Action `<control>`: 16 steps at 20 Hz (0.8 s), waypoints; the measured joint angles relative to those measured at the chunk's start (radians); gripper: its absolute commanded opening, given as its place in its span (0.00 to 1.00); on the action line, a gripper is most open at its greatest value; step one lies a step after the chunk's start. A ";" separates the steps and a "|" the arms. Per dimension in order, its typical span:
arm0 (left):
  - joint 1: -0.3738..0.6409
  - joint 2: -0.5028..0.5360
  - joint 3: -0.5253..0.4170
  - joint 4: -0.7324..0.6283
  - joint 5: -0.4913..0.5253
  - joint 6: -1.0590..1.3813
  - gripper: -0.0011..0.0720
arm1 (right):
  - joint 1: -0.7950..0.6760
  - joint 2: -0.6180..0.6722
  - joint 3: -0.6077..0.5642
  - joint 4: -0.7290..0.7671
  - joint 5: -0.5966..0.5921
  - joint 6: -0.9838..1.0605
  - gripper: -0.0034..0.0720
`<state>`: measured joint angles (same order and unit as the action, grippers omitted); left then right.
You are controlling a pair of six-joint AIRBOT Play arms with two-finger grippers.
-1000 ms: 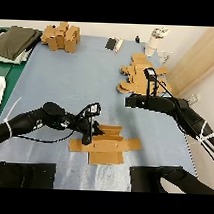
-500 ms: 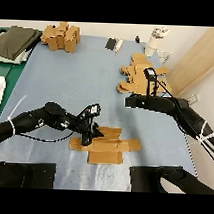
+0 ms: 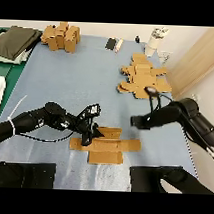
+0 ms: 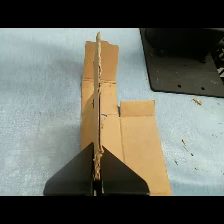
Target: Fold the box.
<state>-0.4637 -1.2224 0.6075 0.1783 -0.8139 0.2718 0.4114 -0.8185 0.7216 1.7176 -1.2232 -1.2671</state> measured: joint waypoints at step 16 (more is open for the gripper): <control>0.000 0.000 0.000 0.001 -0.001 0.000 0.04 | 1.144 -0.046 -0.232 -0.467 0.183 -0.043 0.81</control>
